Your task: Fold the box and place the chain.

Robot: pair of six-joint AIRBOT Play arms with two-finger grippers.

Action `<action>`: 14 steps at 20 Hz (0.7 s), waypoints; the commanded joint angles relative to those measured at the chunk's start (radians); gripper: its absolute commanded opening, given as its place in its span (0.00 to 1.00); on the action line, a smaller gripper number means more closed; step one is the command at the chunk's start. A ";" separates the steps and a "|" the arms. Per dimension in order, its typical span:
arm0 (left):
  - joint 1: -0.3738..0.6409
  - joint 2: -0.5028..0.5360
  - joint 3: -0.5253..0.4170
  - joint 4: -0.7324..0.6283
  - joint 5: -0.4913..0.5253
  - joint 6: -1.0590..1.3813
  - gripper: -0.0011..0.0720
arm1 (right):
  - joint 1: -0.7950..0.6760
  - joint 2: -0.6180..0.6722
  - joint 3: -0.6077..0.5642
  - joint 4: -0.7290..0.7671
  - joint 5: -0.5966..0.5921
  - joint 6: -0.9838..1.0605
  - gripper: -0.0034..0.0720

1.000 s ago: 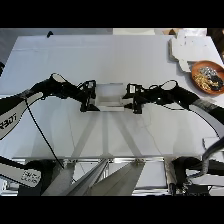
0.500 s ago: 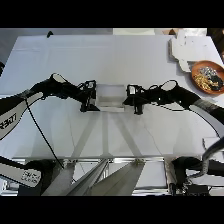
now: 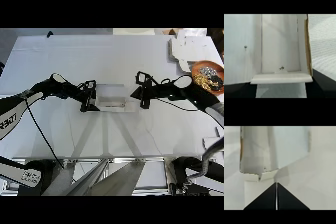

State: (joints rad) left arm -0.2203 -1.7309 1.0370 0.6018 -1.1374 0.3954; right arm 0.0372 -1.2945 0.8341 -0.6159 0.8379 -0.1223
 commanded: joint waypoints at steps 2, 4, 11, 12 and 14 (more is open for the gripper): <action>0.000 0.000 0.000 0.000 0.000 0.000 0.47 | -0.080 0.098 -0.002 -0.021 -0.085 0.281 0.06; 0.000 0.000 0.000 0.000 0.000 0.000 0.47 | -0.134 0.124 -0.005 -0.070 -0.087 0.482 0.06; 0.000 0.000 0.000 0.000 0.000 0.000 0.47 | -0.244 0.130 -0.143 -0.219 -0.043 1.043 0.06; 0.000 0.000 0.000 0.000 0.000 0.000 0.47 | -0.244 0.129 -0.179 -0.198 -0.041 1.044 0.06; 0.000 0.000 0.000 0.000 0.000 0.000 0.47 | -0.244 0.114 -0.232 -0.124 -0.016 1.043 0.05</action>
